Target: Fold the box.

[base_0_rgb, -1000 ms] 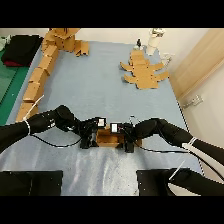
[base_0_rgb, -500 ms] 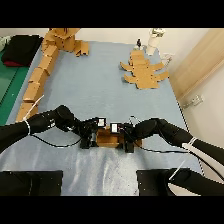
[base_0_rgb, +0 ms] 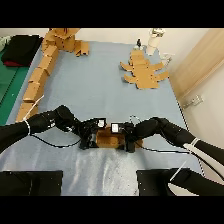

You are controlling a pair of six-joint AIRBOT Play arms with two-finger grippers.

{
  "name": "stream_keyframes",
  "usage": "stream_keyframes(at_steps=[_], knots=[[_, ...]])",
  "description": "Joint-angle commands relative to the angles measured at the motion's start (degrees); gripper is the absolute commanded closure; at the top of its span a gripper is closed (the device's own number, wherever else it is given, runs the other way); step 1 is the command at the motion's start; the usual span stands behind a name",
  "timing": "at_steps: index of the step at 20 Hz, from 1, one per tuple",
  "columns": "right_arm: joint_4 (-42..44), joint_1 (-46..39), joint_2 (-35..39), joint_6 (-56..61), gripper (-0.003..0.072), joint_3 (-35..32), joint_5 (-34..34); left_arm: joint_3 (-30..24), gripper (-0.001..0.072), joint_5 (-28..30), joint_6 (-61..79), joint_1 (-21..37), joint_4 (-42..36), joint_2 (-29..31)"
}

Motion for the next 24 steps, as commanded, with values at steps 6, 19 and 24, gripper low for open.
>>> stream_keyframes(at_steps=[6, 19, 24], knots=[[-13.5, -1.7, 13.0, 26.4, -0.003, 0.4, -17.0, 0.0, 0.0367, 0.5, 0.0, 0.0, 0.0, 0.0], [3.9, -1.5, 13.9, 72.7, 0.0004, 0.4, -20.4, 0.0, 0.0367, 0.5, 0.0, 0.0, 0.0, 0.0], [4.2, -1.5, 13.8, 80.0, 0.0005, 0.4, -12.9, 0.0, 0.0367, 0.5, 0.0, 0.0, 0.0, 0.0]])
